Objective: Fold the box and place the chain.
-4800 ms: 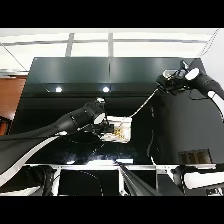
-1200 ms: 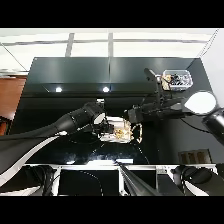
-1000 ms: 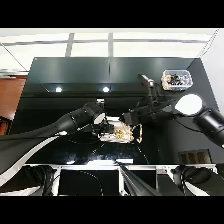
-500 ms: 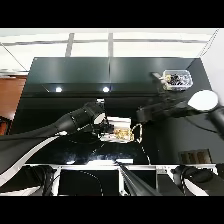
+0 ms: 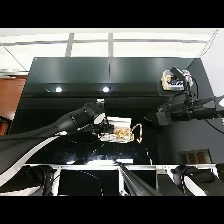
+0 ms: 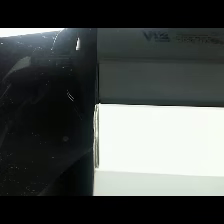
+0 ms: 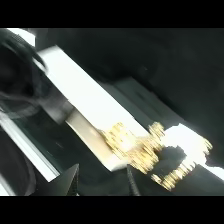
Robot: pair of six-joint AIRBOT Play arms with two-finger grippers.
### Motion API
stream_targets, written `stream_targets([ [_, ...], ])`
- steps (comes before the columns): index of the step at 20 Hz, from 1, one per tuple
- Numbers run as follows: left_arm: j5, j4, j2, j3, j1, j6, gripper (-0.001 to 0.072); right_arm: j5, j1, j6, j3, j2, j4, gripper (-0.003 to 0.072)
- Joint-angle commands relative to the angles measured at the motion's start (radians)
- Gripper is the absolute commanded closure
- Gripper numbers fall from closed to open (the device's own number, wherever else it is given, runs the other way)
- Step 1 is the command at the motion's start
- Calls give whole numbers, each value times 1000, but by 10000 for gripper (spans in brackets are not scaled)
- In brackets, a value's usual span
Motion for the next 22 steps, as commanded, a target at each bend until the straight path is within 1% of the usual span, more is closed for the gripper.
stream_targets([
  [1,0,0,-1,0,1,0,679,-42,-8,-102,-88,6,-92,326],
  [3,0,1,-1,0,1,0,679,-164,-3,-229,-211,6,-18,326],
  [4,0,0,-1,0,1,0,679,-231,10,-275,-270,6,1,235],
  [5,0,0,-1,0,1,0,678,-284,31,-333,-316,6,-2,-8],
  [6,0,0,-1,0,1,0,678,-327,60,-410,-350,5,-11,-29],
  [8,0,0,-1,0,1,0,678,-401,134,-639,-404,4,-42,-29],
  [10,0,0,-1,0,1,0,679,-430,210,-944,-430,4,-52,-29],
  [11,0,0,-1,0,1,0,678,-442,237,-1021,-430,-7,-45,-28],
  [13,0,0,-1,0,1,0,679,-490,261,-1070,-429,-58,1,-28],
  [14,0,0,-1,0,1,0,678,-506,262,-1135,-427,-90,43,-28],
  [16,0,0,-1,0,1,0,678,-510,262,-1247,-412,-149,128,-28],
  [17,0,0,-1,0,1,0,679,-513,262,-1299,-402,-172,145,-28],
  [22,0,0,-1,0,1,0,679,-563,262,-1313,-380,-248,139,-27],
])
